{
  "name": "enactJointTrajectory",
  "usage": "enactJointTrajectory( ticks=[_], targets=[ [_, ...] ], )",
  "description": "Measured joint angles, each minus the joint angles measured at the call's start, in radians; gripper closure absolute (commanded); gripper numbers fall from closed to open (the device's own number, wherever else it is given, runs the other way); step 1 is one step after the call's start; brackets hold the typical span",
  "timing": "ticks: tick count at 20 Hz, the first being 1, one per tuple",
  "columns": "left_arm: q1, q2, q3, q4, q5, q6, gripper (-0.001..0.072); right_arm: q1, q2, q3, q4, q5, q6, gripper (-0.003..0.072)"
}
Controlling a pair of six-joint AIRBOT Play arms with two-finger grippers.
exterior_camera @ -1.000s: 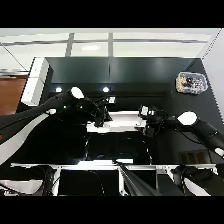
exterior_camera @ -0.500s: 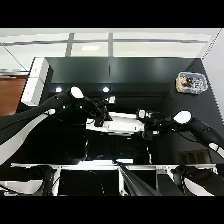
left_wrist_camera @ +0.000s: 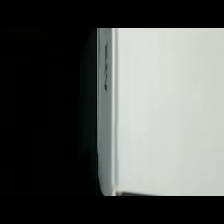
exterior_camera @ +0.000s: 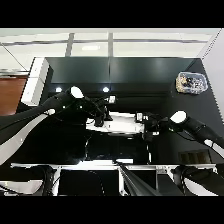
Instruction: Fold the box and place the chain.
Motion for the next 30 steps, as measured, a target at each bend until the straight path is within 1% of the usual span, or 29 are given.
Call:
enactJointTrajectory(
  ticks=[8,9,10,11,12,13,14,15,16,19,20,21,23,26,28,29,30],
  targets=[
    [0.000,0.000,0.000,0.001,-0.002,-0.001,0.0681,0.000,-0.023,0.000,-0.002,-0.007,-0.007,-0.0021],
    [0.000,0.000,0.000,0.001,-0.002,-0.001,0.0681,0.000,-0.024,0.000,-0.002,-0.007,-0.007,0.0038],
    [0.000,0.000,0.000,0.001,-0.002,0.000,0.0680,0.000,-0.024,0.000,-0.003,-0.008,-0.006,0.0171],
    [0.000,0.000,0.000,0.002,-0.002,0.002,0.0681,0.000,-0.025,0.000,-0.004,-0.008,-0.006,0.0211],
    [0.000,0.000,0.000,0.002,-0.005,0.002,0.0679,0.000,-0.026,0.000,-0.005,-0.008,-0.005,0.0211],
    [0.001,0.000,0.000,0.002,-0.009,0.001,0.0610,0.000,-0.026,0.000,-0.006,-0.008,-0.006,0.0212],
    [0.002,0.000,0.000,0.001,-0.018,0.001,0.0410,0.000,-0.026,0.000,-0.006,-0.008,-0.005,0.0212],
    [0.004,0.002,0.000,0.000,-0.038,0.000,0.0293,0.000,-0.026,0.000,-0.007,-0.008,-0.006,0.0212],
    [0.007,0.005,0.000,-0.002,-0.042,-0.013,0.0278,0.000,-0.026,0.000,-0.008,-0.009,-0.005,0.0212],
    [0.040,0.023,0.018,0.014,-0.094,-0.107,0.0284,0.000,-0.026,0.000,-0.021,-0.007,-0.003,0.0213],
    [0.056,0.034,0.026,0.022,-0.123,-0.148,0.0313,0.000,-0.026,0.000,-0.035,-0.003,-0.002,0.0212],
    [0.074,0.051,0.034,0.035,-0.150,-0.196,0.0385,0.000,-0.026,0.000,-0.047,0.004,-0.003,0.0212],
    [0.103,0.097,0.042,0.074,-0.192,-0.302,0.0682,0.000,-0.026,0.001,-0.062,0.008,-0.003,0.0212],
    [0.126,0.183,0.043,0.163,-0.255,-0.471,0.0684,0.000,-0.026,0.000,-0.074,0.011,-0.008,0.0213],
    [0.119,0.240,0.017,0.197,-0.280,-0.589,0.0683,0.000,-0.026,0.000,-0.079,0.011,-0.011,0.0214],
    [0.106,0.267,-0.009,0.206,-0.281,-0.644,0.0684,0.000,-0.026,0.000,-0.080,0.011,-0.011,0.0226],
    [0.085,0.290,-0.040,0.206,-0.274,-0.689,0.0683,0.000,-0.026,0.000,-0.080,0.011,-0.013,0.0415]
  ],
)
